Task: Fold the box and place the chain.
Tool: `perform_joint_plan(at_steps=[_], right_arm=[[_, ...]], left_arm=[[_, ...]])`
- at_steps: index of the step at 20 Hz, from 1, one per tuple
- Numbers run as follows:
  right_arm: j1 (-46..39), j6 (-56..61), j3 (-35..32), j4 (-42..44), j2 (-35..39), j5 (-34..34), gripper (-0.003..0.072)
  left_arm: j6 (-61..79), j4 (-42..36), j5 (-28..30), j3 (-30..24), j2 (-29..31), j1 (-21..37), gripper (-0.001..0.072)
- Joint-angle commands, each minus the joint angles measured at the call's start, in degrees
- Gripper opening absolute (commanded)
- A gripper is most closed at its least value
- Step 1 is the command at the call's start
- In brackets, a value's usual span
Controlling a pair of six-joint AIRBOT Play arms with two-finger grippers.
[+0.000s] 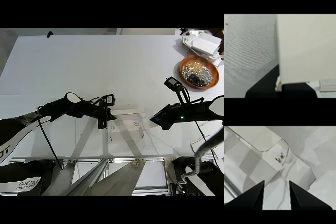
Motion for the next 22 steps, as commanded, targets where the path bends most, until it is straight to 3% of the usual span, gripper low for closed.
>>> perform_joint_plan(at_steps=[1,8,13,22], right_arm=[[-0.02,-0.15,0.04,-0.09,0.04,-0.48,0.0339],[-0.02,-0.13,0.04,-0.07,0.04,-1.07,0.0338],[-0.02,-0.13,0.04,-0.07,0.04,-1.09,0.0338],[-0.02,-0.15,0.04,-0.09,0.04,-1.07,0.0338]], left_arm=[[0.26,1.38,1.18,-0.02,-0.81,-0.02,0.0001],[2.60,1.64,0.52,0.68,-1.46,-0.02,0.0000],[-3.93,10.51,-4.26,7.32,-3.82,-0.02,0.0000],[-3.85,8.46,-4.20,8.33,-5.29,-0.04,0.0004]])
